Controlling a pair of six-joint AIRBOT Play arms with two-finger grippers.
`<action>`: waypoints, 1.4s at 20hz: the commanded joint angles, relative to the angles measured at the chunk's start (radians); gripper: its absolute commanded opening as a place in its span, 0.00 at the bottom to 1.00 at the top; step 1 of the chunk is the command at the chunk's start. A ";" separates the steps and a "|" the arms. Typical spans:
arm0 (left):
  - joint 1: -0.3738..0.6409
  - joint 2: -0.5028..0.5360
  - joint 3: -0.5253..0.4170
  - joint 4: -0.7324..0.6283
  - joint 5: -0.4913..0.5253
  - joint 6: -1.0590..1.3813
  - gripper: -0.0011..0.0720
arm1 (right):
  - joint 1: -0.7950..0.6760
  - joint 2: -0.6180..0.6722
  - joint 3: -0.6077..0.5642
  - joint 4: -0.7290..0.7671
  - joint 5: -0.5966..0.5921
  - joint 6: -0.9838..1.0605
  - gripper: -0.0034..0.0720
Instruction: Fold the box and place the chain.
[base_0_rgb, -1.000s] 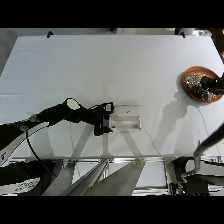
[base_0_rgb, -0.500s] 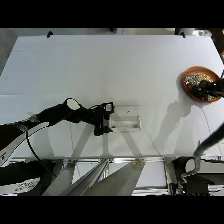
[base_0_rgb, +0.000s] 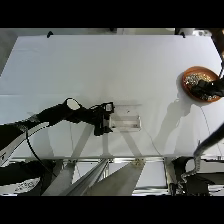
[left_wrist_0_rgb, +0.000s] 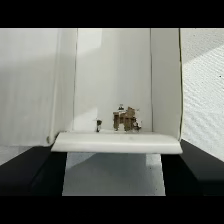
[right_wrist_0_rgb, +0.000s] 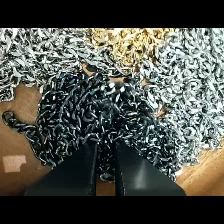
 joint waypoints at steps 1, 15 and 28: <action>0.000 0.000 0.001 0.000 0.002 0.000 0.41 | 0.000 0.016 0.000 0.003 -0.006 -0.001 0.07; 0.000 0.000 0.001 0.000 0.002 0.000 0.41 | 0.000 0.547 0.000 0.214 0.340 -0.349 0.07; 0.000 0.000 0.001 0.000 0.002 0.000 0.41 | 0.062 1.059 -0.111 0.578 0.687 -0.400 0.07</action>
